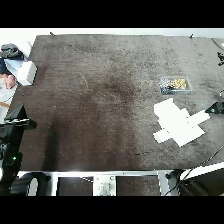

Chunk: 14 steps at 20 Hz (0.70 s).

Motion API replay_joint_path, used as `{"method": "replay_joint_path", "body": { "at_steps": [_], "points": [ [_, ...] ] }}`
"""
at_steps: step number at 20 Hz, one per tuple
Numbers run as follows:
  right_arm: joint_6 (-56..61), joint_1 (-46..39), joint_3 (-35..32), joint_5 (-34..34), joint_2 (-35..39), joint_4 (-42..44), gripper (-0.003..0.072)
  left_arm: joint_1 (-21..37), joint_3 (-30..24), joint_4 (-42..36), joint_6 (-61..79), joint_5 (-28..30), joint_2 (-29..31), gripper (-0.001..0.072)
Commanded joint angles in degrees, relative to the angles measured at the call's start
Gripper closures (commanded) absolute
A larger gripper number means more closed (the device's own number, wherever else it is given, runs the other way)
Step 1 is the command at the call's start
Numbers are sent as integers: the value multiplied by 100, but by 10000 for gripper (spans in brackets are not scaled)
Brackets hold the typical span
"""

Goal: Fold the box and place the chain.

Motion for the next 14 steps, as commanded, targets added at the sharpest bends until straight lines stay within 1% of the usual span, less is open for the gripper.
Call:
{"method": "replay_joint_path", "body": {
  "at_steps": [1, 8, 11, 12, 13, 14],
  "points": [
    [-164, -26, -42, 144, -229, 269, 303, 0, -2, 2, 0, 0, -2, 699],
    [-175, 81, -146, 793, -590, 404, 312, 2, -2, 2, 0, 4, -2, 699],
    [-243, 208, -330, 824, -595, 389, 312, 2, -2, 2, 2, 4, -2, 699],
    [-330, 251, -369, 844, -595, 389, 325, 2, 0, 2, 0, 2, -2, 698],
    [-393, 269, -380, 918, -595, 382, 473, 0, -2, 2, 0, 0, -2, 699],
    [-566, 271, -376, 1025, -595, 385, 472, 0, -2, 2, 0, 2, -2, 699]
  ]
}}
